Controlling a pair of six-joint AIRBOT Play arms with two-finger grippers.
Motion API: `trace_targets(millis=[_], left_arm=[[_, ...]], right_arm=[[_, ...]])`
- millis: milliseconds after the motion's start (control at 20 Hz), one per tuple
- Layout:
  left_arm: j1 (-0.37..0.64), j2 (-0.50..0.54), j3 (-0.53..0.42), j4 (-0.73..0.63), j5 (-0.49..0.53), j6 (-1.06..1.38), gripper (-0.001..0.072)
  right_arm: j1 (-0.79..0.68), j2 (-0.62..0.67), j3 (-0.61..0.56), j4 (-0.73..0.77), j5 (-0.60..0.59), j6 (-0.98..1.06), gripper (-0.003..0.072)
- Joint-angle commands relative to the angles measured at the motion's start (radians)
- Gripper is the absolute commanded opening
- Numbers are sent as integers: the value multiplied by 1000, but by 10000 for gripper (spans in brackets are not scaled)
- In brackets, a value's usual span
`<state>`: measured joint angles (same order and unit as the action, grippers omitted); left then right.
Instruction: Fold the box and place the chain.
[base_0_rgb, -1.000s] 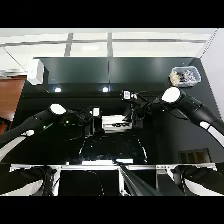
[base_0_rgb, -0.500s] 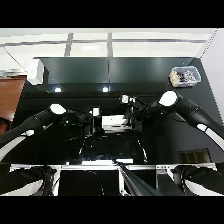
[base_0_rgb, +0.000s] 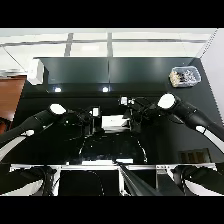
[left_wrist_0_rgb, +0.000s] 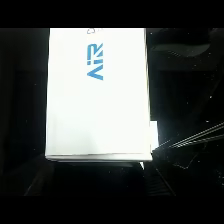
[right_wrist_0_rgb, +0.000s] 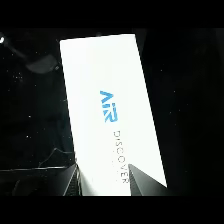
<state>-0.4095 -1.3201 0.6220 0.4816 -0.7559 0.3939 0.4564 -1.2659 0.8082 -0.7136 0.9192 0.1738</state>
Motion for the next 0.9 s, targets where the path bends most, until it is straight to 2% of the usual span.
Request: trace_targets(millis=[0, 100, 250, 300, 350, 500, 700, 850], left_arm=[[-1, -1, 0, 0, 1, 0, 389], [-1, -1, 0, 0, 0, 0, 389], [-1, -1, 0, 0, 1, 0, 389], [-1, -1, 0, 0, 1, 0, 389], [-1, -1, 0, 0, 1, 0, 389], [-1, -1, 0, 0, 1, 0, 389], [-1, -1, 0, 0, 0, 0, 389], [-1, -1, 0, -5, -4, -1, 390]], right_arm=[[1, 11, -5, 13, 0, 14, 375], [0, 44, 26, 23, -4, 105, 375], [-1, 76, 43, 117, 4, 430, 373], [7, 72, 39, 162, 4, 548, 264], [17, 65, 32, 177, -3, 633, 22], [34, -4, 19, 179, -14, 793, 22], [30, -110, 9, 153, -55, 803, 22], [30, -121, 10, 130, -66, 825, 24]])
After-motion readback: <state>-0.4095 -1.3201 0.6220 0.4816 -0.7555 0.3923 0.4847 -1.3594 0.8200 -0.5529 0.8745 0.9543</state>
